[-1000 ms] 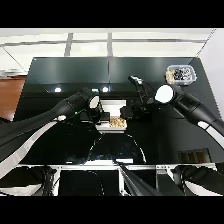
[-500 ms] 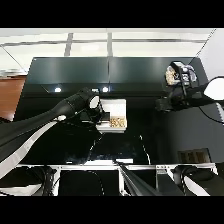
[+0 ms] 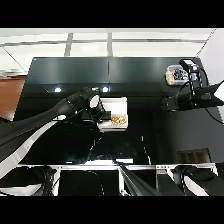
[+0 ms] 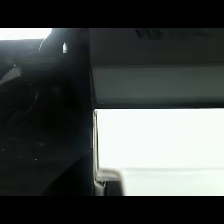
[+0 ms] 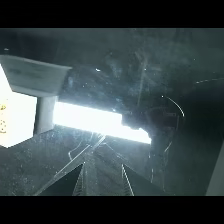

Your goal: Fold the box and place the chain.

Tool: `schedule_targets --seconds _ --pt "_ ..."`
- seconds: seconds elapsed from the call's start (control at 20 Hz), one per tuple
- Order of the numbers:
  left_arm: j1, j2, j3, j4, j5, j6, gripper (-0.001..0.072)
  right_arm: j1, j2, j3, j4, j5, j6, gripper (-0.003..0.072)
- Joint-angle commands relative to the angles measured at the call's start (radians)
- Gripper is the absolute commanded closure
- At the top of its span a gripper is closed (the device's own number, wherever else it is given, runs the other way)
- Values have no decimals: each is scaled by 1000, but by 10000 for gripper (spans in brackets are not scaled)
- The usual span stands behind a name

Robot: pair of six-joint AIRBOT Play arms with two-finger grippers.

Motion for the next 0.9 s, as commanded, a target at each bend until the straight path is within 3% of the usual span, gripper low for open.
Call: schedule_targets --seconds 0.0,0.05,0.15,0.45,0.6,0.7,0.85 --pt "0 1 31 -4 2 -2 677 -1 2 0 3 -6 0 402" --pt "0 1 44 -4 1 -1 617 -1 2 0 7 -6 0 402" --pt "-1 1 68 -6 -3 0 407 -1 2 0 11 -6 0 402" --pt "0 65 118 45 -58 114 396 -1 2 0 11 -6 1 402" --pt "3 192 111 218 -123 156 397 -1 2 0 11 -6 1 402" --pt "37 281 70 354 -167 167 399 -1 2 0 11 -10 1 402" --pt "210 403 -75 269 -167 270 436 -1 2 0 11 -26 1 402"
